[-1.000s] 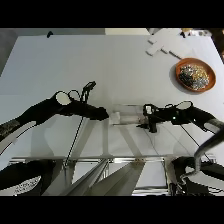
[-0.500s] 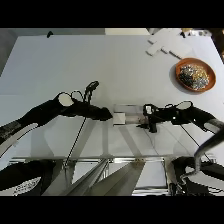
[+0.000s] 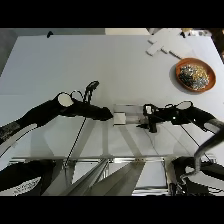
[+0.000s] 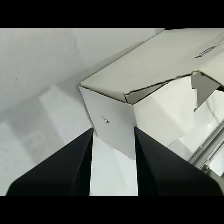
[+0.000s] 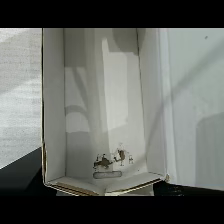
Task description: Fold the box and place the chain.
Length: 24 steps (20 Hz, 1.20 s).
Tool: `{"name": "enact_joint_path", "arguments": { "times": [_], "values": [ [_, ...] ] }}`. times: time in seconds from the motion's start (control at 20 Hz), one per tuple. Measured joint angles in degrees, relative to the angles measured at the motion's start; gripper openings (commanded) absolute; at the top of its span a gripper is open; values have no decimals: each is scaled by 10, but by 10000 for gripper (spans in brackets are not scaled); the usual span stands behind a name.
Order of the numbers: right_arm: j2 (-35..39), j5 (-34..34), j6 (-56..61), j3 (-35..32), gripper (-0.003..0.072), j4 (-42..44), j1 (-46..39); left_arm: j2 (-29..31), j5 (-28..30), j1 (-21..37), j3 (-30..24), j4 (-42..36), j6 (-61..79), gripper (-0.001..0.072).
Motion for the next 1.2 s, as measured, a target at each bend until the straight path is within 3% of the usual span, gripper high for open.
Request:
{"name": "enact_joint_path", "arguments": {
  "times": [0.4,0.5,0.75,1.2],
  "values": [
    [0,0,0,0,295,0,0,3,-1,-9,0,0,0,295],
    [0,0,0,0,295,0,0,3,0,-15,0,1,0,358],
    [0,0,0,0,295,0,0,3,9,-33,3,13,-12,362],
    [0,0,0,0,295,0,0,-11,22,-83,67,143,-173,361]
  ]
}}
